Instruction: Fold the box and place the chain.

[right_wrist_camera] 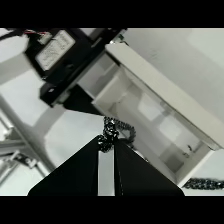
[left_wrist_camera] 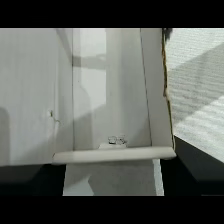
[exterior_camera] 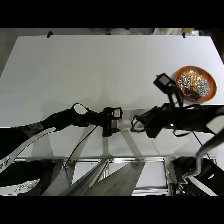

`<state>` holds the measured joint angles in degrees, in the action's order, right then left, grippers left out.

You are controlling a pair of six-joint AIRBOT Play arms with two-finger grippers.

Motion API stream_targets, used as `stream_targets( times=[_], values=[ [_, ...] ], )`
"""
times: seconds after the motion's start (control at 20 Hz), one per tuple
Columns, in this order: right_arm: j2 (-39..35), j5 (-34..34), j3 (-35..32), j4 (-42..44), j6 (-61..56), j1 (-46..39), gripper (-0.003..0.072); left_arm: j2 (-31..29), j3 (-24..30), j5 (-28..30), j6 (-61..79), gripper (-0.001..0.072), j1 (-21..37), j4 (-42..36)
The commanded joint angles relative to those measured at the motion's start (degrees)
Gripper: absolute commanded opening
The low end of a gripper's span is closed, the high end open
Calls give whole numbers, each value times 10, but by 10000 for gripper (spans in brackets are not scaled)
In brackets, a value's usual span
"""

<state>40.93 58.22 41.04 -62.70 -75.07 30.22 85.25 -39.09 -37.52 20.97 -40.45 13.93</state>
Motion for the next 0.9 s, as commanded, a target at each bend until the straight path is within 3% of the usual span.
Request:
stream_targets(
  times=[0.0, 0.2, 0.45, 0.55, 0.6, 0.8, 0.85],
  values=[
    [60, -36, -23, -28, 6, 4, 18, 0, 0, 0, 0, 372, 0, 0],
    [110, -22, -25, -57, 3, 4, 18, 0, 0, 0, 0, 372, 0, 0],
    [113, -7, -31, -117, -16, 4, 21, 0, 0, 0, 0, 372, 0, 0],
    [113, -6, -32, -116, -16, 4, 182, 0, 0, 0, 0, 372, 0, 0],
    [113, -7, -32, -116, -16, 4, 207, 0, 0, 0, 0, 372, 0, 0],
    [94, 54, 10, -120, -16, -33, 195, 0, 0, 0, 0, 372, 0, 0],
    [88, 70, 28, -126, -16, -60, 151, 0, 0, 0, 0, 372, 0, 0]
  ],
)
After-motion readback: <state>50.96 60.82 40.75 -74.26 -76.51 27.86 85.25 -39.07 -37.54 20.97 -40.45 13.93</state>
